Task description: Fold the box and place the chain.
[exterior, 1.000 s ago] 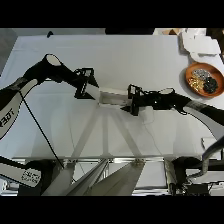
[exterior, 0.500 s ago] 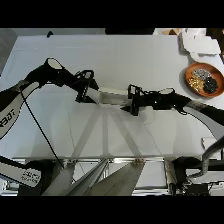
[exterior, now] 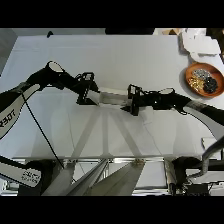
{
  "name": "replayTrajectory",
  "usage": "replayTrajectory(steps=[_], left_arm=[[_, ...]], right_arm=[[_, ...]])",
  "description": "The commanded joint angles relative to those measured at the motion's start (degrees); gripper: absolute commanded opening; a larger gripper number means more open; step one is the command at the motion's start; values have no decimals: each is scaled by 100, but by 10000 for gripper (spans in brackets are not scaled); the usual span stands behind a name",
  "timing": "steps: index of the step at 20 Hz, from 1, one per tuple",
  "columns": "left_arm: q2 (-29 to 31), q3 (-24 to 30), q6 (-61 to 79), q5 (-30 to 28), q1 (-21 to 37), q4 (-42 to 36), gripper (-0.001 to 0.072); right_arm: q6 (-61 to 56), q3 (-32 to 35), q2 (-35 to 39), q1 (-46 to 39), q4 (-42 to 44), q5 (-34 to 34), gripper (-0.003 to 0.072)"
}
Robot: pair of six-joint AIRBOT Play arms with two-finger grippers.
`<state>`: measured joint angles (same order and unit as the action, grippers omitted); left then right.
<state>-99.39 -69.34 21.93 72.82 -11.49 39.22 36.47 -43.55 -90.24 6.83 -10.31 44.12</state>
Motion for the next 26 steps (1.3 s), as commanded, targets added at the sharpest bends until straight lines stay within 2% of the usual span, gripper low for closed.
replayTrajectory(steps=[1, 6, 17, 26], left_arm=[[39, 4, -33, -24, 22, 269, 705], [22, 4, -9, -339, -24, -138, 706], [-284, 4, 284, -286, -186, -142, 705], [-590, 4, 356, -411, -219, -667, 705]], right_arm=[[-2, -2, 4, 0, 0, 2, 497], [-2, -2, 4, 0, 0, 2, 497], [-2, -2, 4, 0, 0, 2, 497], [-2, -2, 4, 0, 0, 2, 497]])
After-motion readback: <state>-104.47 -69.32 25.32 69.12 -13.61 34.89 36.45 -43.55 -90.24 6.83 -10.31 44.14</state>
